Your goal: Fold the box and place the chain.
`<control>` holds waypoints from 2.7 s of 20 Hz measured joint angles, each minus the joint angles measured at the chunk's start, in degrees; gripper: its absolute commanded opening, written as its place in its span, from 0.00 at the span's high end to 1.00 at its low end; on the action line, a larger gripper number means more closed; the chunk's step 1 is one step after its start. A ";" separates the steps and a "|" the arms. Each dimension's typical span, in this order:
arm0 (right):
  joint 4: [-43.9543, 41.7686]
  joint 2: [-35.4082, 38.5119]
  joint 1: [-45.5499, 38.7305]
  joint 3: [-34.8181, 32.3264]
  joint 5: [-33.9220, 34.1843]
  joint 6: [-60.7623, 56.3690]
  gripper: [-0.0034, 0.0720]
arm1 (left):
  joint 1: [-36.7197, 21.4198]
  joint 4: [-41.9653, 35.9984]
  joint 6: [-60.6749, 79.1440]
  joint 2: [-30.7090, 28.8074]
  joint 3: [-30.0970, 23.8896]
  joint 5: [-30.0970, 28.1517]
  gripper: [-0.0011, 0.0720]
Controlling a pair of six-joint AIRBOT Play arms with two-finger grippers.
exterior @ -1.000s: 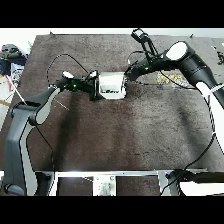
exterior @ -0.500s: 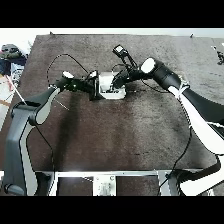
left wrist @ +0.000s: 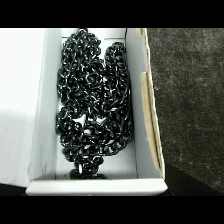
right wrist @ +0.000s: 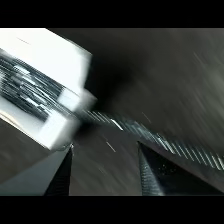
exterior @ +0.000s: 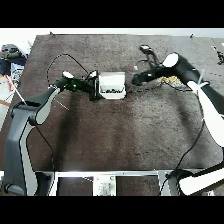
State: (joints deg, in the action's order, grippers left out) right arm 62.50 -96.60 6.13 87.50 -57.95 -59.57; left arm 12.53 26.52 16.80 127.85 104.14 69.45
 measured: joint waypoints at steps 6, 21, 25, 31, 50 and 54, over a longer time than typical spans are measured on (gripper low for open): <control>-2.23 0.20 -12.28 -6.93 0.37 -6.49 0.36 | -0.02 0.02 -0.02 0.00 0.00 0.00 0.34; -5.29 -6.25 -11.80 -10.54 21.97 -17.55 0.86 | -0.02 0.02 0.00 0.00 0.00 0.00 0.34; -5.31 -6.60 -11.80 -10.51 23.67 -18.38 0.94 | 0.00 0.00 0.00 0.00 0.00 0.00 0.34; -8.74 -3.67 -10.60 -10.54 21.46 -15.45 0.94 | 0.00 0.00 -0.02 0.00 0.00 0.00 0.34; -19.43 18.10 12.35 -5.70 23.87 2.03 0.94 | 0.00 0.00 -0.02 -0.02 0.00 0.00 0.34; -18.47 17.88 14.27 -4.70 25.20 2.62 0.94 | 0.00 0.00 -0.02 0.00 0.00 0.00 0.34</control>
State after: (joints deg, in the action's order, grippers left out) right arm 44.03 -78.72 20.40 82.81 -32.75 -56.95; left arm 12.53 26.52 16.78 127.85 104.14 69.45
